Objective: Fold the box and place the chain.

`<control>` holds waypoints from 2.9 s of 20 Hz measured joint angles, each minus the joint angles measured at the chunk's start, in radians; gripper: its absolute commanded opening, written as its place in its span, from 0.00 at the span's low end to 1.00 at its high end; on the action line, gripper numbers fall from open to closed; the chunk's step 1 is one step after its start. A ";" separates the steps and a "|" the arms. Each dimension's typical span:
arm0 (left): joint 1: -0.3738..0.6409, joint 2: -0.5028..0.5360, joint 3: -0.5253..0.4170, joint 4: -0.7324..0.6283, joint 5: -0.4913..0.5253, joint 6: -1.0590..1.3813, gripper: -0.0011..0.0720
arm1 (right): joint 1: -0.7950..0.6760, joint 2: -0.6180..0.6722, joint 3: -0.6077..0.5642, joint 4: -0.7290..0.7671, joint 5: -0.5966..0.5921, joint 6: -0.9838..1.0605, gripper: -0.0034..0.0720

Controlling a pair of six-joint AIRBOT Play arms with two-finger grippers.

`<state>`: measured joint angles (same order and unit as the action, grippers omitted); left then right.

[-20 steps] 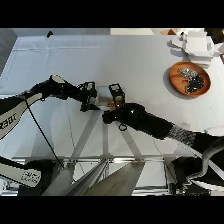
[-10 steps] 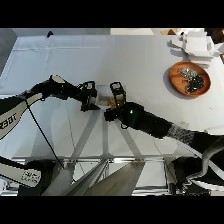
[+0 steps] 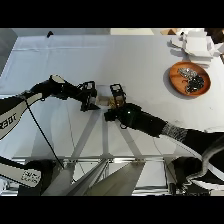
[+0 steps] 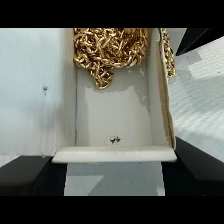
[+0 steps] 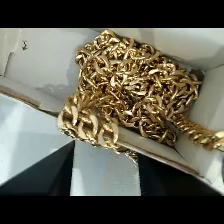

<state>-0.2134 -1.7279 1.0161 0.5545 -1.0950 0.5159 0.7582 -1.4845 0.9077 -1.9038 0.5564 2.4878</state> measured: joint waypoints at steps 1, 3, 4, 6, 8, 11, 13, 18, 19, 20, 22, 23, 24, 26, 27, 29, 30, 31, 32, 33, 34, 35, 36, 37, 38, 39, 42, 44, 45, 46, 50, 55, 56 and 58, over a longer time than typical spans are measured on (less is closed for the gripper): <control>0.000 0.000 0.000 0.002 -0.003 0.000 0.46 | 0.000 -0.001 0.000 0.000 -0.003 0.000 0.22; 0.000 0.000 0.000 0.002 -0.003 0.000 0.46 | 0.000 -0.002 0.000 0.000 -0.005 0.000 0.21; 0.000 0.000 0.000 0.002 -0.003 0.000 0.46 | 0.000 -0.003 0.000 0.001 -0.005 -0.001 0.09; 0.000 0.000 0.000 0.002 -0.003 0.000 0.46 | 0.000 -0.005 0.001 0.002 -0.007 -0.005 0.06; 0.000 0.000 0.000 0.001 -0.002 0.000 0.46 | 0.000 -0.006 0.001 0.002 -0.005 -0.009 0.06; 0.000 0.000 0.000 0.000 -0.002 0.000 0.46 | 0.002 0.003 0.000 0.003 0.018 -0.017 0.06; 0.000 0.000 0.000 0.000 -0.003 0.000 0.46 | 0.003 0.027 0.000 0.003 0.043 -0.031 0.06; 0.000 0.000 0.000 0.000 -0.002 0.000 0.46 | 0.009 0.127 0.000 0.003 0.122 -0.077 0.06; 0.000 0.000 0.000 0.000 -0.002 0.000 0.46 | 0.012 0.148 0.000 0.002 0.127 -0.085 0.06; 0.000 0.000 0.000 0.000 -0.002 0.000 0.46 | 0.014 0.169 0.000 0.002 0.135 -0.094 0.06; 0.000 0.000 0.000 0.000 -0.002 0.000 0.46 | 0.016 0.203 0.000 -0.005 0.142 -0.103 0.06; 0.000 0.000 0.000 0.000 -0.002 0.000 0.46 | 0.017 0.214 0.000 -0.010 0.141 -0.105 0.06; 0.000 0.000 0.000 0.000 -0.002 0.000 0.46 | 0.018 0.221 0.000 -0.014 0.137 -0.107 0.06; 0.000 0.000 0.000 0.000 -0.001 -0.001 0.46 | 0.018 0.231 0.002 -0.021 0.116 -0.110 0.06; 0.000 0.000 0.000 0.000 -0.001 -0.001 0.46 | 0.018 0.234 0.004 -0.024 0.102 -0.111 0.06; 0.000 0.000 0.000 0.000 -0.001 -0.001 0.46 | 0.016 0.238 0.008 -0.029 0.074 -0.113 0.06; 0.000 0.000 0.000 0.000 -0.001 -0.001 0.46 | 0.013 0.238 0.009 -0.031 0.058 -0.113 0.06; 0.000 0.000 0.000 0.000 -0.001 -0.001 0.46 | 0.007 0.239 0.010 -0.032 0.043 -0.113 0.06; 0.000 0.000 0.000 0.000 -0.001 -0.001 0.46 | 0.000 0.240 0.011 -0.035 0.025 -0.114 0.06; 0.000 0.000 0.000 0.000 -0.001 -0.001 0.46 | -0.010 0.240 0.011 -0.037 0.004 -0.114 0.06; 0.000 0.000 0.000 0.000 -0.001 -0.001 0.46 | -0.019 0.240 0.011 -0.038 -0.019 -0.114 0.06; 0.000 0.000 0.000 0.000 -0.001 -0.001 0.46 | -0.029 0.240 0.012 -0.039 -0.040 -0.114 0.06; 0.000 0.000 0.000 0.000 -0.001 -0.001 0.46 | -0.038 0.240 0.012 -0.040 -0.061 -0.114 0.06; 0.000 0.000 0.000 0.000 -0.001 -0.001 0.46 | -0.045 0.240 0.012 -0.043 -0.082 -0.114 0.06; 0.000 0.000 0.000 0.000 -0.001 -0.001 0.46 | -0.050 0.240 0.012 -0.047 -0.102 -0.114 0.06; 0.000 0.000 0.000 0.000 -0.001 -0.001 0.46 | -0.053 0.240 0.012 -0.052 -0.120 -0.114 0.06; 0.000 0.000 0.000 0.000 -0.001 -0.001 0.46 | -0.060 0.230 0.012 -0.059 -0.154 -0.122 0.06; 0.000 0.000 0.000 0.000 -0.001 -0.001 0.46 | -0.060 0.218 0.012 -0.057 -0.158 -0.138 0.10; 0.000 0.000 0.000 0.000 -0.001 -0.001 0.46 | -0.058 0.214 0.012 -0.055 -0.157 -0.145 0.22; 0.000 0.000 0.000 0.000 -0.001 -0.001 0.46 | -0.058 0.211 0.012 -0.053 -0.155 -0.150 0.30; 0.000 0.000 0.000 0.000 -0.001 -0.001 0.46 | -0.057 0.206 0.024 -0.032 -0.139 -0.163 0.31; 0.000 0.000 0.000 0.000 -0.001 -0.001 0.46 | -0.131 0.200 0.151 0.116 0.025 -0.385 0.31; 0.000 0.000 0.000 0.000 -0.001 -0.001 0.46 | -0.166 0.198 0.186 0.179 0.058 -0.476 0.35; 0.000 0.000 0.000 0.000 -0.001 -0.001 0.46 | -0.242 0.190 0.251 0.322 0.118 -0.678 0.37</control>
<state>-0.2138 -1.7279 1.0161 0.5541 -1.0958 0.5152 0.5163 -1.2949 1.1587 -1.5822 0.6746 1.8095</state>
